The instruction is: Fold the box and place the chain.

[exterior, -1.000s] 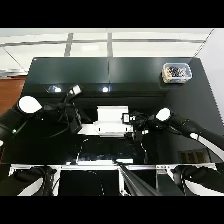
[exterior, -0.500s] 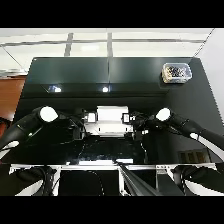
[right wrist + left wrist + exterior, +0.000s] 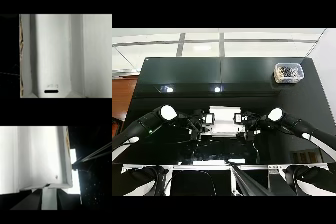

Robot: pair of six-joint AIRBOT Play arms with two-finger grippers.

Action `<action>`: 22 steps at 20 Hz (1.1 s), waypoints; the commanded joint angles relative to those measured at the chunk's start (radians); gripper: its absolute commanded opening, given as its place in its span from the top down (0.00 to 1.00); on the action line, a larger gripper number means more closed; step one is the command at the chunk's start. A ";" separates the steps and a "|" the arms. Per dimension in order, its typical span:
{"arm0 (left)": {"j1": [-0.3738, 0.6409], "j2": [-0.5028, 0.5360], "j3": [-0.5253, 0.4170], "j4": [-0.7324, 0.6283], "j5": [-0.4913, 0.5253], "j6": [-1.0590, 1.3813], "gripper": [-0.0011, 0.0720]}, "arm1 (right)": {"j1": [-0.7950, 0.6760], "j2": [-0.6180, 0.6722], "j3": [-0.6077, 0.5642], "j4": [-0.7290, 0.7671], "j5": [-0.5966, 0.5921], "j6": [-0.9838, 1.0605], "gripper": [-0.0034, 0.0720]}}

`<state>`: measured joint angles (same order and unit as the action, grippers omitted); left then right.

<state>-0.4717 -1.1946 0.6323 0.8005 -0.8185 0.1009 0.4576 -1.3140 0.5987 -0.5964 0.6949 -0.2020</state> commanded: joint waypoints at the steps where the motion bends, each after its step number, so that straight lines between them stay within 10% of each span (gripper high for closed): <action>1: -0.002 -0.024 0.001 -0.111 0.007 0.007 0.69 | 0.000 0.000 0.001 0.000 0.000 0.000 0.63; 6: -0.001 -0.066 0.001 -0.198 0.003 0.003 0.70 | 0.000 0.000 0.001 0.000 0.000 0.000 0.63; 8: -0.002 -0.066 0.001 -0.176 0.001 -0.001 0.94 | 0.000 0.000 0.001 0.000 0.000 0.000 0.63; 9: -0.001 -0.066 0.001 -0.177 -0.003 -0.004 0.85 | 0.000 0.000 0.001 0.000 0.000 0.000 0.63; 10: -0.002 -0.065 0.001 -0.177 -0.002 -0.004 0.46 | 0.000 0.000 0.001 0.000 0.000 0.000 0.63; 11: -0.001 -0.063 0.001 -0.176 -0.003 -0.006 0.40 | 0.000 0.000 0.001 0.000 0.000 0.000 0.63; 12: 0.000 -0.058 0.002 -0.166 -0.003 -0.014 0.74 | 0.000 0.000 0.001 0.000 0.000 0.000 0.63; 14: 0.003 -0.030 0.003 -0.119 -0.003 -0.095 0.75 | 0.000 0.000 0.001 0.000 0.000 0.000 0.63; 15: 0.014 -0.004 0.004 -0.068 -0.010 -0.172 0.92 | 0.000 0.000 0.001 0.001 0.000 0.000 0.63; 22: 0.289 0.251 0.025 0.383 -0.209 -1.042 0.95 | 0.000 0.000 0.001 0.000 0.000 0.000 0.63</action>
